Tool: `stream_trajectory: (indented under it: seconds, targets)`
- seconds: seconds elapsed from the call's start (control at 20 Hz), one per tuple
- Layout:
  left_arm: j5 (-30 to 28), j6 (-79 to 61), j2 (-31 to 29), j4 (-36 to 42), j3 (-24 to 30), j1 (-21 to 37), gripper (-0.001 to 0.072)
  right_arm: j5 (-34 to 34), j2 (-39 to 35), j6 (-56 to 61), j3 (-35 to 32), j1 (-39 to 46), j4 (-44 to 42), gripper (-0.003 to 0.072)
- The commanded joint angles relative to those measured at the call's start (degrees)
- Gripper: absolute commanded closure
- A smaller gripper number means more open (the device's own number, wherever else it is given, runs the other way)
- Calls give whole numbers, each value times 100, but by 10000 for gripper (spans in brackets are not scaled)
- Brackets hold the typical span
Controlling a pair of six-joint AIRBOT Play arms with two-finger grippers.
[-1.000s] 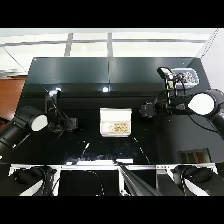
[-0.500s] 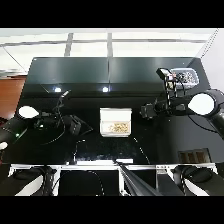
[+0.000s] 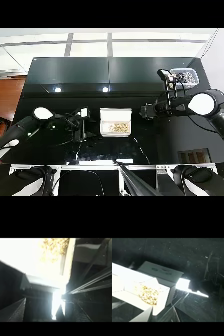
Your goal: Fold the box and place the chain.
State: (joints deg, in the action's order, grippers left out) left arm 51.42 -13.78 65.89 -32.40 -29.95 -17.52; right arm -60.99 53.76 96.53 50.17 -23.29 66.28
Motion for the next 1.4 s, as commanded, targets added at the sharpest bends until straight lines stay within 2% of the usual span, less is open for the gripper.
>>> stream_trajectory:
  seconds: [0.0,0.4,0.9,0.95,1.0,1.1,1.2,1.25,1.3,1.35]
  targets:
    - [-153,-745,538,96,-243,-264,-5,-9,-2,85,-4,-4,-4,381]
    - [-304,-717,892,129,-450,-417,-5,-4,-2,120,-4,-4,-2,381]
    - [-564,-684,925,304,-492,-758,0,90,-2,118,-4,-4,2,381]
    - [-625,-651,925,308,-492,-789,38,109,-2,116,-4,-4,7,381]
    - [-640,-651,925,308,-490,-804,138,160,-2,116,-4,-4,28,381]
    - [-640,-654,925,297,-490,-831,237,339,-2,114,-26,-4,52,381]
    - [-638,-654,925,297,-490,-831,249,654,2,116,-70,-4,63,379]
    - [-640,-651,925,297,-490,-831,249,870,9,118,-103,-4,63,260]
    - [-643,-651,925,299,-490,-828,249,1040,39,20,-114,-4,63,-21]
    - [-640,-651,925,299,-490,-828,249,1250,101,-85,-114,-4,44,-22]
